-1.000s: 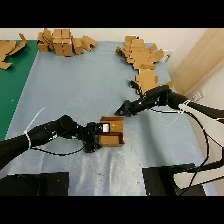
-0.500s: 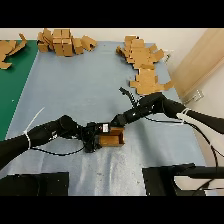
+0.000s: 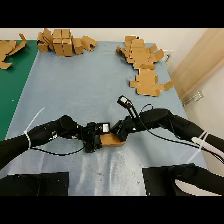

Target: Fold the box.

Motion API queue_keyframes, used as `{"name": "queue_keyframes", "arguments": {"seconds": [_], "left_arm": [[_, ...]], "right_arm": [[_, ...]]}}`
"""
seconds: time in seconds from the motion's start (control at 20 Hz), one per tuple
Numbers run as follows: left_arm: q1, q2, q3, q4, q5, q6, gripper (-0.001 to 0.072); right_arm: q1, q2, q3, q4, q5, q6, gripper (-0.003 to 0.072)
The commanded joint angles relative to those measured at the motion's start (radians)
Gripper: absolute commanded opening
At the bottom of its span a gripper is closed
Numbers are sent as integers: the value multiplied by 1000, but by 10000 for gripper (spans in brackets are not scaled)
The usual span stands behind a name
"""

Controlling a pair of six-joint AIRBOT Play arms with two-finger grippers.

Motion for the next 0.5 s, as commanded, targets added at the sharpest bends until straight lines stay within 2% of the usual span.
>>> {"name": "queue_keyframes", "arguments": {"seconds": [0.0, 0.2, 0.45], "left_arm": [[-1, 0, 1, 0, 0, 0, 467], [-1, 0, 1, 0, 0, 0, 467], [-1, 0, 1, 0, 0, 0, 467]], "right_arm": [[91, 95, -59, -74, 135, -3, 2], [146, 174, -130, -134, 207, 25, 3], [148, 195, -136, -239, 217, 28, 7]]}}
